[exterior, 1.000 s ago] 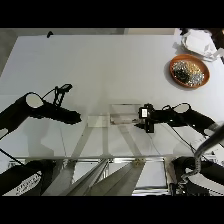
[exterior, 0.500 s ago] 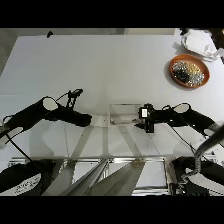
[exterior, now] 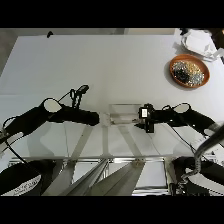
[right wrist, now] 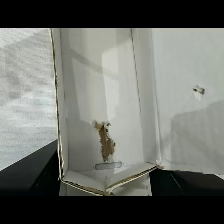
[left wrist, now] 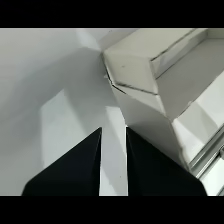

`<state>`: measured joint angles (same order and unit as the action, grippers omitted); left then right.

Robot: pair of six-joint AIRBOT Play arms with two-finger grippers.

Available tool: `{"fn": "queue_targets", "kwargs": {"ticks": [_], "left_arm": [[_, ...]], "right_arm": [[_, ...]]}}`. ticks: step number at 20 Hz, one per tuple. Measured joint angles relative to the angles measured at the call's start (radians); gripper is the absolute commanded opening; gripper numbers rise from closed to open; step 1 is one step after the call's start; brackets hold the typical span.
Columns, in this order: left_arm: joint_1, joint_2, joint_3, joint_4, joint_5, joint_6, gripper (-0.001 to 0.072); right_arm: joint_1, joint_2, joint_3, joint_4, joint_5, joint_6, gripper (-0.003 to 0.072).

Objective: Fold the box and place the chain.

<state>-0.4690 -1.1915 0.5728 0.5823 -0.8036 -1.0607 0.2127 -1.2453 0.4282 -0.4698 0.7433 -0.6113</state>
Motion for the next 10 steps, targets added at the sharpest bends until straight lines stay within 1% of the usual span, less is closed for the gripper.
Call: {"fn": "queue_targets", "kwargs": {"ticks": [1,4,5,6,10], "left_arm": [[-0.010,0.001,0.001,-0.016,0.007,0.013,0.0300],[-0.029,0.002,0.001,-0.046,0.028,0.037,0.0303],[-0.035,0.002,0.001,-0.056,0.030,0.041,0.0353],[-0.040,0.002,0.001,-0.064,0.034,0.045,0.0385],[-0.056,0.002,0.003,-0.099,0.056,0.052,0.0393]], "right_arm": [[0.000,0.000,0.000,0.000,0.000,0.000,0.0437],[0.000,0.000,0.000,0.000,0.000,0.000,0.0437],[0.000,0.000,0.000,0.000,0.000,0.000,0.0437],[0.000,0.000,0.000,0.000,0.000,0.000,0.0437],[0.000,0.000,0.000,0.000,0.000,0.000,0.0437]]}}
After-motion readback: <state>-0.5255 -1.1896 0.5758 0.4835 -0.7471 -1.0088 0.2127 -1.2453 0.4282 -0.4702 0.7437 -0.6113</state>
